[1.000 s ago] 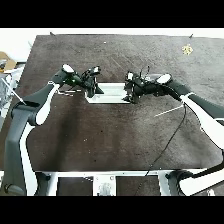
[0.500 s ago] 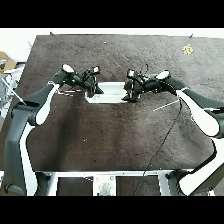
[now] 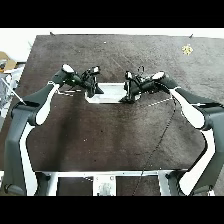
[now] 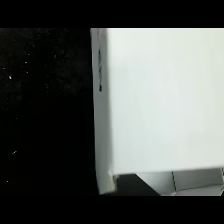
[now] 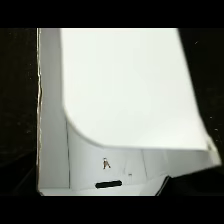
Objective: Fold the box and place the chain.
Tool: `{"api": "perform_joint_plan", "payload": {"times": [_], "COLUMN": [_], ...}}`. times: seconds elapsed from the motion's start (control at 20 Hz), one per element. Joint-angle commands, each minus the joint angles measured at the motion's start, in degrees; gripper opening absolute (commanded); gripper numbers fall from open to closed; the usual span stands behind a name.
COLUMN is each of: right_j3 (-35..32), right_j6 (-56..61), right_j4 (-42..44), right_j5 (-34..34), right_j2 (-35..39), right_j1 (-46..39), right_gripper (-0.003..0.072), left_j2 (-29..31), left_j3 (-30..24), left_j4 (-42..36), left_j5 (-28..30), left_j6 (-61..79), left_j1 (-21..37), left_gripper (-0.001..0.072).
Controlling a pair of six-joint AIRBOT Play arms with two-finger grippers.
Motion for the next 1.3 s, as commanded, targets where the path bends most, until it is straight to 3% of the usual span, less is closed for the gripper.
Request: {"api": "perform_joint_plan", "payload": {"times": [0.0, 0.55, 0.75, 1.25], "right_j3": [0.46, 3.37, 3.37, 3.37], "right_j6": [-0.94, -0.87, -0.92, -0.87], "right_j4": [0.39, -0.11, -0.55, -3.08], "right_j5": [1.27, 2.38, 2.14, 1.05], "right_j2": [-1.53, -4.66, -4.66, -4.66], "right_j1": [-0.04, -0.09, -0.09, -0.09], "right_gripper": [0.0678, 0.0675, 0.0561, 0.0572], "left_j2": [-0.02, -0.02, -0.02, -0.02], "left_j3": [0.02, 0.02, 0.02, 0.02], "left_j4": [0.02, 0.02, 0.02, 0.02], "left_j5": [0.04, 0.04, 0.04, 0.04], "left_j6": [0.02, 0.02, 0.02, 0.02], "left_j1": [-0.02, -0.02, -0.02, -0.02], "left_gripper": [0.001, 0.001, 0.001, 0.0011]}}
